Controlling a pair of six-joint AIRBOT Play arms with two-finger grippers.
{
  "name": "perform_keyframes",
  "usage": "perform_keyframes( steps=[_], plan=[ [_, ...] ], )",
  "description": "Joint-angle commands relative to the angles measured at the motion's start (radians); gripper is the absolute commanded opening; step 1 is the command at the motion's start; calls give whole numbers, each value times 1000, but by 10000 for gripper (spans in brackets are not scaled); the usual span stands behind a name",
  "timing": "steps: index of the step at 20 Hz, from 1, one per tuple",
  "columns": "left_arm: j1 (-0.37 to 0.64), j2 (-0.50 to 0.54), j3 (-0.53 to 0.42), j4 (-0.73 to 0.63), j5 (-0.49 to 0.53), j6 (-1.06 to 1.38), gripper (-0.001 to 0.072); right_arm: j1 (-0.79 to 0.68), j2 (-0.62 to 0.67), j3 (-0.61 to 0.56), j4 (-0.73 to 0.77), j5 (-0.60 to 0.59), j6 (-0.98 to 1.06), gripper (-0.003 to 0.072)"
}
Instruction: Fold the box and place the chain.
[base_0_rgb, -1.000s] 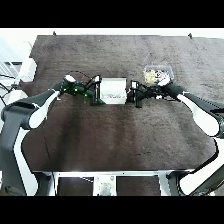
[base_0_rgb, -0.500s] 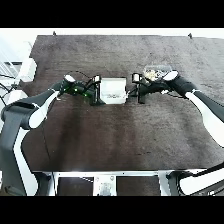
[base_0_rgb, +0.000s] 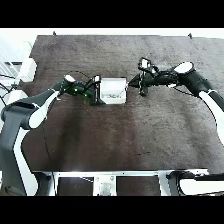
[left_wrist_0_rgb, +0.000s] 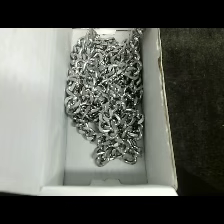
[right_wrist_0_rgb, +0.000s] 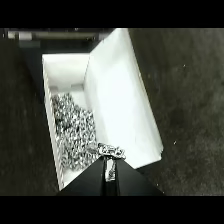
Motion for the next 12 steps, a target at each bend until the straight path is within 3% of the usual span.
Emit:
perform_keyframes(
  steps=[1,6,12],
  plan=[
    [1,0,1,0,0,0,393,10,8,2,113,-4,2,12],
    [1,0,1,0,0,0,393,65,-25,3,124,-93,3,11],
    [0,0,1,0,0,0,393,72,-202,3,122,-132,3,13]
  ],
)
